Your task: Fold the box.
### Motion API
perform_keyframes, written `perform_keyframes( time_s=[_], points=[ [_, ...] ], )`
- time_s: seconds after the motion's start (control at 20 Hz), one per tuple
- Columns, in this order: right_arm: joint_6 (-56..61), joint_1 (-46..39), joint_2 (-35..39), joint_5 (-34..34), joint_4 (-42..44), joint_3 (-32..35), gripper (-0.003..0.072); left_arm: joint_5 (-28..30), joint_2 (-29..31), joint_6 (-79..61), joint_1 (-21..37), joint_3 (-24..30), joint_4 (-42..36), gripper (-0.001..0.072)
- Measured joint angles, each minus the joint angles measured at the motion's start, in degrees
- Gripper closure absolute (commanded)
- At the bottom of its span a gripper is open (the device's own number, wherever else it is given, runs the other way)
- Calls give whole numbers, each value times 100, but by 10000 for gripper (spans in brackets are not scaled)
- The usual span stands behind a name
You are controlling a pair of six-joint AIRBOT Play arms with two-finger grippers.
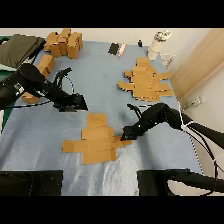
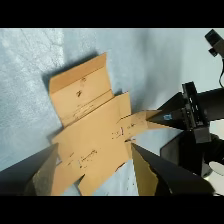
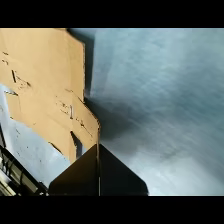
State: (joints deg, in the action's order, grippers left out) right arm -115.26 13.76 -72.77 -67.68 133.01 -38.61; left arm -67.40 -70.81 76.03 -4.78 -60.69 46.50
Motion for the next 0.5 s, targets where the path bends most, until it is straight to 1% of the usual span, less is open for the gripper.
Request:
perform_keyframes(
  time_s=[0.1,0.2,0.35,0.5],
  points=[
    [-400,280,63,243,138,92,684,-144,-13,-120,81,-11,-26,7],
    [-693,599,293,691,258,304,684,-343,-17,-240,251,-13,-31,8],
    [-874,909,769,1322,326,732,684,-660,-17,-417,535,9,-26,8],
    [-892,1049,1215,1718,343,1078,684,-896,-17,-599,767,153,-9,8]
  ],
)
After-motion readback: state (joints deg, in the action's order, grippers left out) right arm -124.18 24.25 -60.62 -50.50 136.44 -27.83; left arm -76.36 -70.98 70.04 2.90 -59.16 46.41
